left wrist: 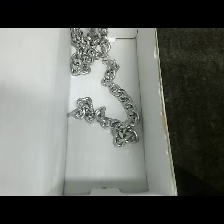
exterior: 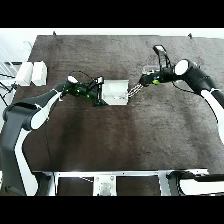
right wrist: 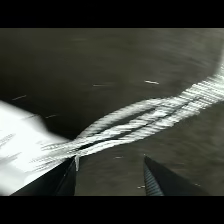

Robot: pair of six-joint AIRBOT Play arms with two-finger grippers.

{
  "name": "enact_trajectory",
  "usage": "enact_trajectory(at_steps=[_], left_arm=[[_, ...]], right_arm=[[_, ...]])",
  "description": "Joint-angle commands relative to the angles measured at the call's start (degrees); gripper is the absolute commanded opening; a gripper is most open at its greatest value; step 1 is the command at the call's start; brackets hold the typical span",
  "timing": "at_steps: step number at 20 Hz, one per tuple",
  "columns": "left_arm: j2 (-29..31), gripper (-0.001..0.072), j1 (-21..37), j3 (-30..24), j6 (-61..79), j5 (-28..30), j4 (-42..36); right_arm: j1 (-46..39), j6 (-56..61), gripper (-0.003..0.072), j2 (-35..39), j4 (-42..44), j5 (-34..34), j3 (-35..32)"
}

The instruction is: Fold the box and place the chain.

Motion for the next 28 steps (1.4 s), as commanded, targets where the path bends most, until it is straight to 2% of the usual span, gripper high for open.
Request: enact_trajectory(at_steps=[1,8,9,12,15,18,19,20,24,28], left_arm=[[0.02,0.0471,0.00,0.00,0.02,0.00,0.00],[0.02,0.0471,0.00,0.00,0.02,0.00,0.00],[0.02,0.0471,0.00,0.00,0.02,0.00,0.00],[0.02,0.0471,0.00,0.00,0.02,0.02,0.00],[0.02,0.0471,0.00,0.00,0.02,0.00,0.00],[0.02,0.0471,0.00,0.00,0.02,0.02,0.00],[0.02,0.0471,0.00,0.00,0.02,0.02,0.00],[0.02,0.0471,0.00,0.00,0.02,0.02,0.00],[0.02,0.0471,0.00,0.00,0.04,0.00,0.00],[0.02,0.0471,0.00,0.00,0.02,0.02,0.00]], right_arm=[[-4.09,2.03,0.0472,-3.69,1.44,-10.86,-3.69],[-4.26,2.03,0.0456,-11.89,4.42,-22.03,-3.32],[-4.26,1.99,0.0420,-12.74,5.18,-22.12,-2.49],[-4.00,1.97,0.0397,-16.02,6.67,-21.44,1.25],[-3.74,1.36,0.0322,-18.29,8.70,-20.17,3.85],[-3.48,1.36,0.0176,-18.93,8.74,-20.09,4.50],[-3.39,1.33,0.0058,-18.93,8.70,-19.93,4.50],[-3.39,1.38,0.0013,-18.82,8.70,-19.04,4.50],[-3.58,1.36,0.0012,-15.32,8.46,-12.50,4.50],[-3.19,0.24,0.0011,-4.72,8.46,-8.00,4.50]])
